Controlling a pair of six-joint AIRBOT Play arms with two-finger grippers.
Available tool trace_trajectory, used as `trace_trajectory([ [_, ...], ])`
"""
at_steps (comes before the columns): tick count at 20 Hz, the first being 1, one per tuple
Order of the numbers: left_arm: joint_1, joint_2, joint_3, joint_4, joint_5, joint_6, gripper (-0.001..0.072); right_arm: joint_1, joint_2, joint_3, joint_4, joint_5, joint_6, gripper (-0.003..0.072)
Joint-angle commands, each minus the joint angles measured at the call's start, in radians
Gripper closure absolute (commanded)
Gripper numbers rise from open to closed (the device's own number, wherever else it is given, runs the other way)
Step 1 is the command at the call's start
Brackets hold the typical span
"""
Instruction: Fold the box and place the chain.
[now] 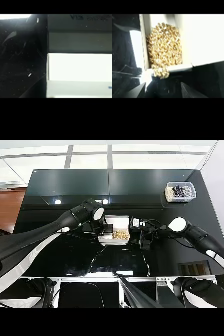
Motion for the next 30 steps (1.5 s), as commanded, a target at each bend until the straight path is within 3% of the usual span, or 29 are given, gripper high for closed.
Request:
trace_trajectory([
  [1,0.001,-0.001,0.001,0.000,0.000,0.000,0.0683,0.002,-0.039,0.006,0.042,-0.005,-0.039,0.0202],
  [4,0.001,-0.001,0.001,0.000,0.001,0.000,0.0683,0.002,-0.040,0.006,0.047,-0.005,-0.050,0.0204],
  [6,0.001,-0.001,0.001,0.000,0.001,0.000,0.0683,0.002,-0.040,0.006,0.055,-0.005,-0.050,0.0347],
  [7,0.001,-0.001,0.001,0.000,0.001,0.000,0.0683,0.008,-0.040,0.006,0.055,-0.008,-0.050,0.0375],
  [11,0.001,-0.001,0.001,0.000,0.001,0.000,0.0683,0.046,-0.040,0.006,0.046,-0.032,-0.050,0.0386],
  [13,0.001,-0.001,0.001,0.000,0.001,0.000,0.0683,0.046,-0.040,0.006,0.036,-0.056,-0.043,0.0572],
  [14,0.001,-0.001,0.001,0.000,0.001,0.000,0.0683,0.046,-0.040,0.006,0.020,-0.067,-0.024,0.0572],
  [16,0.001,-0.001,0.001,0.000,0.001,0.000,0.0683,0.046,-0.039,0.006,-0.016,-0.065,0.020,0.0678],
  [19,0.001,-0.001,0.001,0.000,0.001,0.000,0.0683,0.045,-0.028,0.006,-0.082,-0.062,0.140,0.0678],
  [22,0.001,-0.001,0.001,0.000,0.002,0.000,0.0683,0.045,0.029,0.039,-0.251,-0.034,0.430,0.0678],
  [24,0.001,-0.001,0.001,0.000,0.004,0.000,0.0683,0.045,0.083,0.085,-0.255,0.023,0.570,0.0678],
  [29,0.001,-0.001,0.001,0.001,0.004,0.000,0.0683,0.046,0.111,0.124,0.181,0.000,0.658,0.0658],
  [30,0.001,-0.001,0.001,0.003,0.004,0.000,0.0683,0.046,0.110,0.124,0.189,-0.016,0.659,0.0504],
])
